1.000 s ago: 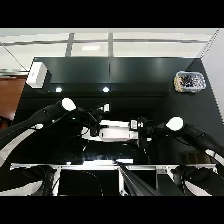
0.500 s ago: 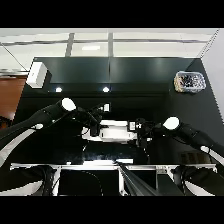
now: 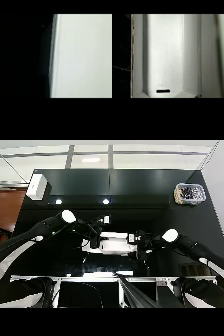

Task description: Fold the box and place the chain.

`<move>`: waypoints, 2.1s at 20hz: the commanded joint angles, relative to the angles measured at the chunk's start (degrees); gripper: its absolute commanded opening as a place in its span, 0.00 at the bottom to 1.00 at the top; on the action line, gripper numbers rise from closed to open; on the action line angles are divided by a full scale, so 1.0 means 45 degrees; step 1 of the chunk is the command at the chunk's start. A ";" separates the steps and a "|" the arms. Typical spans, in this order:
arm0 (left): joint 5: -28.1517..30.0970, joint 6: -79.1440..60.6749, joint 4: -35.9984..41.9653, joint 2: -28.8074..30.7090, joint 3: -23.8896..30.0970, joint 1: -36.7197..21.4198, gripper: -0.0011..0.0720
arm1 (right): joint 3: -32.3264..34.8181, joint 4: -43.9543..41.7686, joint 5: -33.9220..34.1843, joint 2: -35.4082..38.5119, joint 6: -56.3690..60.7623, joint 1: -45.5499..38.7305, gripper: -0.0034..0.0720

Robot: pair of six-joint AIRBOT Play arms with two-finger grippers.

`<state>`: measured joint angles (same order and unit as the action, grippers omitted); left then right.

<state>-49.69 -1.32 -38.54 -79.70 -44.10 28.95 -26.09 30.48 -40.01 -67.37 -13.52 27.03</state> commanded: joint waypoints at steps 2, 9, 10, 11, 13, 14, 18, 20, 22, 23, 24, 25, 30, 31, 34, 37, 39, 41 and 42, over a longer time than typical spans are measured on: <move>-0.0005 -0.0005 -0.0005 0.0000 -0.0015 -0.0005 0.05 | -0.0005 -0.0005 0.0155 -0.0010 0.0131 0.0015 0.88; 0.0000 -0.0005 -0.0005 0.0000 -0.0015 -0.0005 0.05 | -0.0005 0.0321 0.0423 -0.0044 0.0408 0.0287 0.88; -0.0005 -0.0005 -0.0005 0.0000 -0.0015 -0.0005 0.05 | -0.0005 0.0301 0.0559 -0.0044 0.0515 0.0287 0.88; -0.0005 -0.0005 -0.0005 0.0000 -0.0015 -0.0005 0.05 | -0.0005 0.0253 0.0612 -0.0044 0.0534 0.0287 0.88; -0.0005 -0.0005 -0.0005 0.0000 -0.0015 -0.0005 0.05 | -0.0005 0.0253 0.0612 -0.0044 0.0534 0.0287 0.88; -0.0005 -0.0005 -0.0005 0.0000 -0.0015 -0.0005 0.05 | -0.0005 0.0253 0.0607 -0.0044 0.0534 0.0287 0.88; -0.0005 -0.0005 -0.0005 0.0000 -0.0015 -0.0005 0.05 | -0.0005 0.0248 0.0607 -0.0044 0.0534 0.0287 0.88; -0.0005 -0.0005 -0.0005 0.0000 -0.0015 -0.0005 0.05 | -0.0005 0.0248 0.0607 -0.0044 0.0534 0.0287 0.88; -0.0005 -0.0005 -0.0005 0.0000 -0.0015 -0.0005 0.05 | -0.0005 0.0253 0.0612 -0.0044 0.0534 0.0287 0.75; -0.0015 -0.0005 -0.0005 0.0000 -0.0015 -0.0005 0.05 | -0.0005 0.0267 0.0612 -0.0044 0.0529 0.0287 0.61; -0.0039 -0.0005 -0.0005 0.0000 -0.0029 -0.0005 0.05 | -0.0005 0.0277 0.0607 -0.0044 0.0529 0.0287 0.61; -0.0136 -0.0005 -0.0005 0.0005 -0.0083 -0.0005 0.05 | -0.0005 0.0277 0.0612 -0.0044 0.0534 0.0287 0.61; -0.1802 0.0845 -0.1452 0.0185 -0.1039 -0.0015 0.45 | -0.0005 0.0272 0.0612 -0.0044 0.0534 0.0287 0.61; -0.2220 0.1452 -0.2268 0.0311 -0.1287 -0.0015 0.56 | -0.0005 0.0277 0.0612 -0.0044 0.0534 0.0287 0.61; -0.3434 0.4138 -0.4682 0.1229 -0.1637 -0.0015 0.72 | -0.0005 0.0272 0.0612 -0.0044 0.0529 0.0287 0.61; -0.4420 0.7213 -0.6348 0.2633 -0.1637 -0.0015 0.69 | -0.0005 0.0277 0.0612 -0.0044 0.0534 0.0287 0.61; -0.4673 0.9758 -0.7373 0.3575 -0.1632 -0.0015 0.43 | -0.0005 0.0272 0.0612 -0.0044 0.0529 0.0287 0.61; -0.5353 1.1103 -0.7902 0.4235 -0.1579 -0.0015 0.05 | -0.0005 0.0277 0.0612 -0.0044 0.0529 0.0287 0.61; -0.5799 1.1613 -0.7669 0.4396 -0.1486 0.0010 0.05 | -0.0005 0.0277 0.0612 -0.0044 0.0529 0.0287 0.61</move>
<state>-70.65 38.70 -68.86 -63.75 -51.09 28.95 -26.09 31.73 -37.21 -67.55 -11.11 28.29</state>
